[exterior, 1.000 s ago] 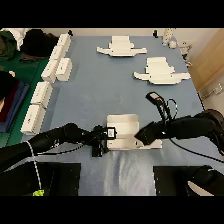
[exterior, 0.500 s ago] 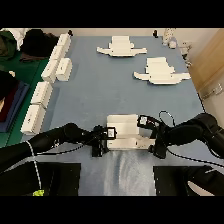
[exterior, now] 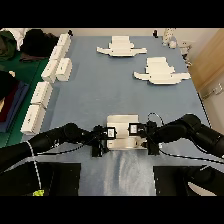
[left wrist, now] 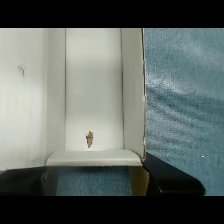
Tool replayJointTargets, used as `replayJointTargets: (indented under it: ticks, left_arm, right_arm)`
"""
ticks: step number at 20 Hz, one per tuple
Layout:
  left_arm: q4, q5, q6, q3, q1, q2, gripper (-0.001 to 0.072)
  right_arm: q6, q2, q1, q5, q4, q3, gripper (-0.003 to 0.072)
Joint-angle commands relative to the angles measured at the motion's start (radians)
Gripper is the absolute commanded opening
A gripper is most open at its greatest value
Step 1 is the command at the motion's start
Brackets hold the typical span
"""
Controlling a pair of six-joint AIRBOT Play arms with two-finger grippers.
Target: Fold the box.
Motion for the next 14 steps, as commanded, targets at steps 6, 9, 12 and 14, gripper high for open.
replayJointTargets:
  ticks: [6,9,12,14]
  left_arm:
    - [0.0,0.0,0.0,0.0,0.001,0.001,0.0259]
    - [0.0,0.0,0.0,0.0,0.001,0.001,0.026]
    - [0.0,0.0,0.0,0.0,0.001,0.001,0.0259]
    - [0.0,0.0,0.0,0.0,0.001,0.001,0.0259]
  right_arm:
    - [-0.066,-0.017,0.022,0.033,0.085,-0.001,0.0078]
    - [-0.119,-0.023,0.022,0.063,0.143,-0.001,0.0079]
    - [-0.135,-0.041,0.028,0.067,0.173,-0.001,0.0084]
    - [-0.135,-0.048,0.029,0.065,0.177,-0.003,0.0319]
